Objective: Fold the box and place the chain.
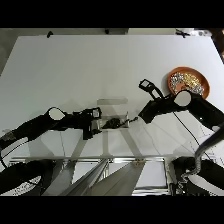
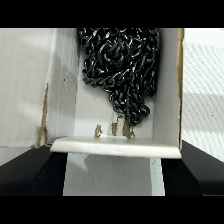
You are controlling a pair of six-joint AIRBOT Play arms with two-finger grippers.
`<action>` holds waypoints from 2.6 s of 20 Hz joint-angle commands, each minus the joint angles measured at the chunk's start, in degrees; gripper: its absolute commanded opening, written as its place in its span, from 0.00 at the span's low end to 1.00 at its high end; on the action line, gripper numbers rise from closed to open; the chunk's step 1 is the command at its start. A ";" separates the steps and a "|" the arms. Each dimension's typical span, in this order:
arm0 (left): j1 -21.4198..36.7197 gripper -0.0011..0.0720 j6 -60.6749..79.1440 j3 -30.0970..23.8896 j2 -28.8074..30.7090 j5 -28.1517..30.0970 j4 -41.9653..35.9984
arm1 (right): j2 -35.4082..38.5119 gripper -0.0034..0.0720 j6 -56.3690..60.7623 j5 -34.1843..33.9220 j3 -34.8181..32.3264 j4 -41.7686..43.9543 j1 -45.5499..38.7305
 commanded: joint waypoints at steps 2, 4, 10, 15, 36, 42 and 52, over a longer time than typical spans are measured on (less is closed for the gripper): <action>0.00 0.38 0.00 0.02 0.02 0.00 0.00 | -6.64 0.48 -4.90 -3.37 -0.07 -1.84 2.58; 0.00 0.38 0.00 0.02 0.02 0.00 0.00 | -8.35 0.48 -4.87 -3.61 -0.07 -1.79 3.02; 0.00 0.38 0.02 0.02 0.02 0.00 0.00 | -8.63 0.44 -4.83 -4.31 -0.07 -1.31 3.17; 0.00 0.38 0.02 0.02 0.02 0.00 0.00 | -8.63 0.23 -4.85 -4.28 -0.07 -0.92 4.44; 0.00 0.38 0.02 0.02 0.02 0.00 0.00 | 22.01 0.05 2.21 -4.31 -0.04 4.11 5.77; 0.00 0.38 0.02 0.02 0.02 0.00 0.00 | 19.82 0.05 -4.74 -4.28 -0.07 23.52 5.92; 0.00 0.38 0.02 0.02 0.02 0.00 0.00 | 1.77 0.32 -6.10 -8.11 -0.07 23.58 16.00</action>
